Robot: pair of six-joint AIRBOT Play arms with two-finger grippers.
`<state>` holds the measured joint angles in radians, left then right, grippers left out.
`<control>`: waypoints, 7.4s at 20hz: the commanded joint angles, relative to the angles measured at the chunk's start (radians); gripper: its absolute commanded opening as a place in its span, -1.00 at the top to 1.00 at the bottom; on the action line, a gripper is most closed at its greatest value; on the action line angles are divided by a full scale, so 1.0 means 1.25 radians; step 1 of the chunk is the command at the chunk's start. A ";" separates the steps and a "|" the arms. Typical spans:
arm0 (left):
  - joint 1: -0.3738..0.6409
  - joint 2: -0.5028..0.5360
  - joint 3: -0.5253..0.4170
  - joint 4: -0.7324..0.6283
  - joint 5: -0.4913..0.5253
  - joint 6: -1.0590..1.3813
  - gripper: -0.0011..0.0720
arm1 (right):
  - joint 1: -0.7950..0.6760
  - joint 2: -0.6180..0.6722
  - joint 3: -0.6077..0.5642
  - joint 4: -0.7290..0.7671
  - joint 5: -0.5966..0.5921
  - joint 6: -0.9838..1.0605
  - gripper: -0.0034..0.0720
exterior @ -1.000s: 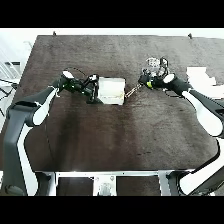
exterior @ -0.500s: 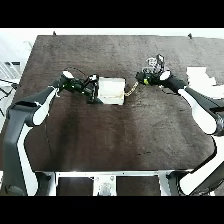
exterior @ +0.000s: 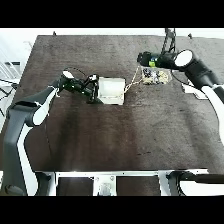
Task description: Fold the box and place the chain.
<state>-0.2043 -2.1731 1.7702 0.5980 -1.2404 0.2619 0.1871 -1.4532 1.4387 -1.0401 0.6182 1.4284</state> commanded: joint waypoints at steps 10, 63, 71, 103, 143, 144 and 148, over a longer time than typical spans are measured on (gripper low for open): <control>0.001 0.000 0.001 0.000 0.000 0.000 -0.34 | 0.177 0.180 -0.013 -0.064 0.047 0.001 0.88; 0.001 0.000 0.001 0.000 0.000 0.000 -0.34 | -0.040 -0.324 0.089 -0.183 0.095 0.231 -0.14; 0.001 0.000 0.001 0.000 -0.001 0.000 -0.34 | -0.044 -0.321 0.244 -0.183 0.193 -0.305 -0.05; 0.001 0.000 0.001 0.000 -0.004 0.000 -0.34 | -0.042 -0.556 0.462 -0.120 0.431 -0.868 0.16; 0.001 0.000 0.001 0.000 -0.004 0.000 -0.34 | -0.049 -0.549 0.462 -0.167 0.544 -0.814 0.18; 0.001 0.000 0.001 0.000 -0.004 0.000 -0.34 | -0.051 -0.554 0.462 -0.167 0.544 -0.814 0.19; 0.001 0.000 0.001 0.000 -0.004 0.000 -0.34 | -0.051 -0.565 0.463 -0.161 0.547 -0.813 0.48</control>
<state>-0.2043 -2.1735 1.7706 0.5980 -1.2453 0.2619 0.1234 -2.1498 2.0178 -1.2381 1.2930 0.4099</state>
